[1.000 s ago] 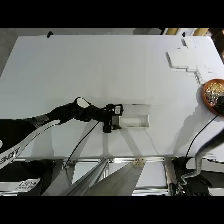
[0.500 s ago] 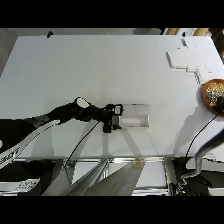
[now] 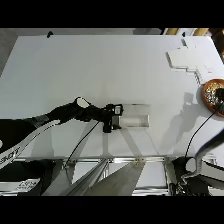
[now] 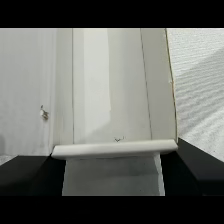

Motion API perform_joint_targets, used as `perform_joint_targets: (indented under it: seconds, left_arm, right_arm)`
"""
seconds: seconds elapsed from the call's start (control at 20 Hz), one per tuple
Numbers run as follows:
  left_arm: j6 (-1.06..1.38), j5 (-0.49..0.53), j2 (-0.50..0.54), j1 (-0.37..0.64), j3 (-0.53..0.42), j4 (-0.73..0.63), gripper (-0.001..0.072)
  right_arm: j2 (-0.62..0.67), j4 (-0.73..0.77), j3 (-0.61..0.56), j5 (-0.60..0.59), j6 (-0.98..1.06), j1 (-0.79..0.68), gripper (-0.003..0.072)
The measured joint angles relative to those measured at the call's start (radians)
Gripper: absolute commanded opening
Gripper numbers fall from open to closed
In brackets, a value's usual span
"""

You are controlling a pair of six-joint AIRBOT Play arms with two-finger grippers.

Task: Fold the box and place the chain.

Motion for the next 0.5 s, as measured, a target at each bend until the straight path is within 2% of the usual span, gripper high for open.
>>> perform_joint_targets:
  seconds: [0.5]
  left_arm:
    - [0.0, 0.0, 0.0, 0.0, 0.0, 0.0, 0.0274]
  right_arm:
    - [0.322, 0.166, 0.0, 0.209, 0.0, 0.272, 0.0012]
